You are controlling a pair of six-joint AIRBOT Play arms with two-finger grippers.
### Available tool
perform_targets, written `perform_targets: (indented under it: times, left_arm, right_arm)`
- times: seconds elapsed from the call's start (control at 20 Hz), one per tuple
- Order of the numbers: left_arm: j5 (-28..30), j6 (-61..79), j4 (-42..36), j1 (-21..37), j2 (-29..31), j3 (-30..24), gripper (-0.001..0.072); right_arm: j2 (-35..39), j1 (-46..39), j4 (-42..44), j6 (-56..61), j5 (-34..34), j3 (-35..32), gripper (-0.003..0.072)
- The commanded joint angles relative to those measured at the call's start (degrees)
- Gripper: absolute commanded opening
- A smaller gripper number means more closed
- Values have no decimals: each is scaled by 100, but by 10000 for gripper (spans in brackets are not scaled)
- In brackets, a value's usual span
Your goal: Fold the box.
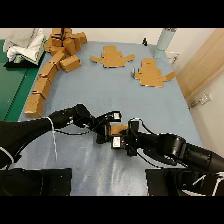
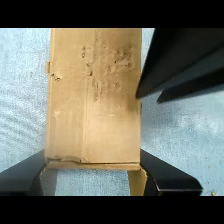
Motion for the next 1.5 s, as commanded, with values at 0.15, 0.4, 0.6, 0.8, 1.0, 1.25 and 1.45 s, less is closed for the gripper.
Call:
perform_targets:
  times: [0.15,0.4,0.6,0.8,1.0,1.25,1.45]
  left_arm:
    - [2,0,0,-2,0,7,445]
    - [0,0,0,-2,0,7,445]
    - [0,0,0,-2,0,7,445]
    - [0,0,-2,-2,0,7,445]
    - [2,0,0,-2,0,7,445]
    - [2,0,0,-2,0,7,445]
    - [2,0,0,-2,0,7,445]
  right_arm:
    - [114,-114,-125,59,-278,2,6]
    - [-85,-114,-61,140,-273,2,5]
    - [-195,-111,42,140,-271,-9,5]
    - [-302,-111,70,140,-269,-9,6]
    - [-330,-111,68,140,-269,-7,5]
    - [39,-114,-11,175,-459,4,6]
    - [579,-114,-304,562,-1460,-9,5]
